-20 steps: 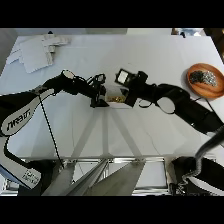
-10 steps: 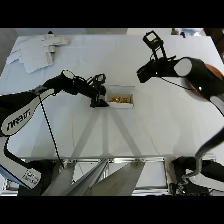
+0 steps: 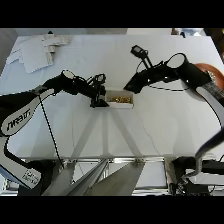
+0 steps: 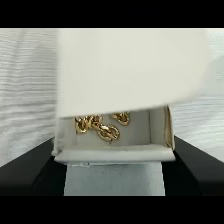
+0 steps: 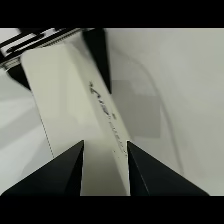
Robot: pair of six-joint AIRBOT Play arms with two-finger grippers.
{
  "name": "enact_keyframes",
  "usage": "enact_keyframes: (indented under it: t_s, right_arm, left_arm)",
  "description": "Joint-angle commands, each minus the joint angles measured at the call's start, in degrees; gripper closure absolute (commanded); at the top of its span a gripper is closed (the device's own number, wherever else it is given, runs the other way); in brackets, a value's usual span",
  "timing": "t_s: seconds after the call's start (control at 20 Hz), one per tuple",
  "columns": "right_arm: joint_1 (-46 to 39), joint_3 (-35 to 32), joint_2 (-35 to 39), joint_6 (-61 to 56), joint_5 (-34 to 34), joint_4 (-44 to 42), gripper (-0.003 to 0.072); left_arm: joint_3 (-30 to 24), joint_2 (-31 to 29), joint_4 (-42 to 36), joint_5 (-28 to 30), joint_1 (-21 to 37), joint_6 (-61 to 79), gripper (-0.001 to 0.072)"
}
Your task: Fold the box and place the chain.
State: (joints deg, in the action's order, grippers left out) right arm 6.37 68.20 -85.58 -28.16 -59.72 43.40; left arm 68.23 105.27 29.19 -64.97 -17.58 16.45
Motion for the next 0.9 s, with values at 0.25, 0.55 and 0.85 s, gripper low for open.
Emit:
enact_keyframes:
  t_s: [0.25, 0.55, 0.85]
  right_arm:
    - [6.78, -0.42, -0.31, 13.73, 2.64, 6.78, 0.0392]
    - [9.66, -3.48, -0.31, 13.64, 10.49, 12.35, 0.0465]
    - [10.12, -4.98, -0.33, 13.44, 9.35, 13.62, 0.0529]
  left_arm:
    - [0.02, 0.00, 0.00, 0.00, -0.02, 0.00, 0.0293]
    - [0.02, 0.00, 0.00, 0.00, -0.02, 0.00, 0.0293]
    - [0.02, 0.00, 0.00, 0.00, -0.02, 0.00, 0.0293]
